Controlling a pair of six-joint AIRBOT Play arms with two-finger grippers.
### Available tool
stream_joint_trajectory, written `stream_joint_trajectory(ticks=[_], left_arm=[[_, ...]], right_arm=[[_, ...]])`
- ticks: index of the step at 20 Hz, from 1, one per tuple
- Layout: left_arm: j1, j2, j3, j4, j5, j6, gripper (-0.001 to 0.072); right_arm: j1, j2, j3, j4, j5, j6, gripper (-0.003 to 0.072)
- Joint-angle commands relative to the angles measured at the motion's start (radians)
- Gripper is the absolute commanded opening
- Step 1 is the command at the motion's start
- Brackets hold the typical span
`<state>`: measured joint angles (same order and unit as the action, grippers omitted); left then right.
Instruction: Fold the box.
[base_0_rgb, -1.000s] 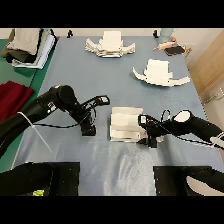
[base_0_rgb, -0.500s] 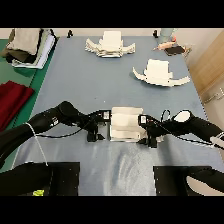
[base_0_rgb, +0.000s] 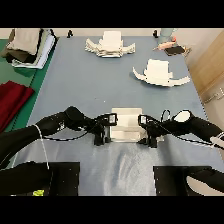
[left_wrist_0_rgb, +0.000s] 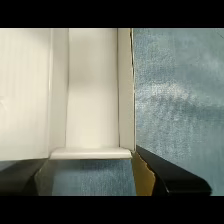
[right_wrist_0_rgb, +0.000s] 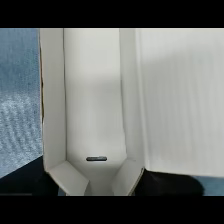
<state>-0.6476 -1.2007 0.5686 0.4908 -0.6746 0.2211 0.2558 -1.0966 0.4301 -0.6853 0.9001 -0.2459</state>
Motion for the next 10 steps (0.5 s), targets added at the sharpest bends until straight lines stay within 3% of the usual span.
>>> stream_joint_trajectory(ticks=[1, 10], left_arm=[[-0.014, -0.027, 0.000, -0.036, 0.016, 0.006, 0.0704], [-0.014, -0.053, -0.003, -0.043, 0.040, -0.009, 0.0703]], right_arm=[[0.000, 0.001, 0.001, 0.001, -0.001, 0.002, 0.0567], [0.000, 0.001, 0.001, 0.001, -0.001, 0.002, 0.0567]])
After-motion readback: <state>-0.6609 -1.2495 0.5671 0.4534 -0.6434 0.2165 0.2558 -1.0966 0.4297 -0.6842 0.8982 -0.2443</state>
